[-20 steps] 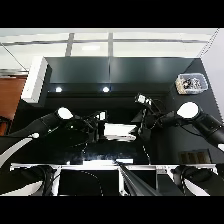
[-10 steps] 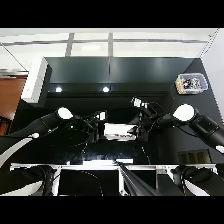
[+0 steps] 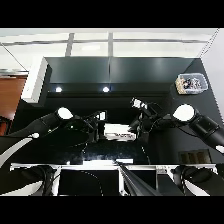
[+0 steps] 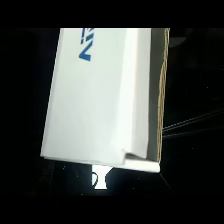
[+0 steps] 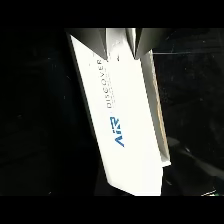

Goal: Fold the box and place the chain.

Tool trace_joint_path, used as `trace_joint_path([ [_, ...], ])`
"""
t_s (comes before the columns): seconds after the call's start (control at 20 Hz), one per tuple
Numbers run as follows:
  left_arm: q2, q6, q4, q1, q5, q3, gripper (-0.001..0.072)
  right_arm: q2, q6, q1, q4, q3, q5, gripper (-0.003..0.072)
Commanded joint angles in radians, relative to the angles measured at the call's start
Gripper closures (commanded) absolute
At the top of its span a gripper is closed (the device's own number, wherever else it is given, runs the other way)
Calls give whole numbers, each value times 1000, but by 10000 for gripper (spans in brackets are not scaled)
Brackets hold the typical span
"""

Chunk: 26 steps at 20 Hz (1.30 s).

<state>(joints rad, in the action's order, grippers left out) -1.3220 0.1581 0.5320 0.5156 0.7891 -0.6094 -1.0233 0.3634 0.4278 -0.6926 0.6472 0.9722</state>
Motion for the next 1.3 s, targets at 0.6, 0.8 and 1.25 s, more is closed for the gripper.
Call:
trace_joint_path([
  [0.6,0,-1,0,0,0,0,226,0,11,1,-23,0,11,385],
  [0.8,0,-1,0,0,0,0,226,0,10,1,-23,0,10,385],
  [1.25,0,-1,0,0,0,0,227,0,10,1,-24,0,5,257],
])
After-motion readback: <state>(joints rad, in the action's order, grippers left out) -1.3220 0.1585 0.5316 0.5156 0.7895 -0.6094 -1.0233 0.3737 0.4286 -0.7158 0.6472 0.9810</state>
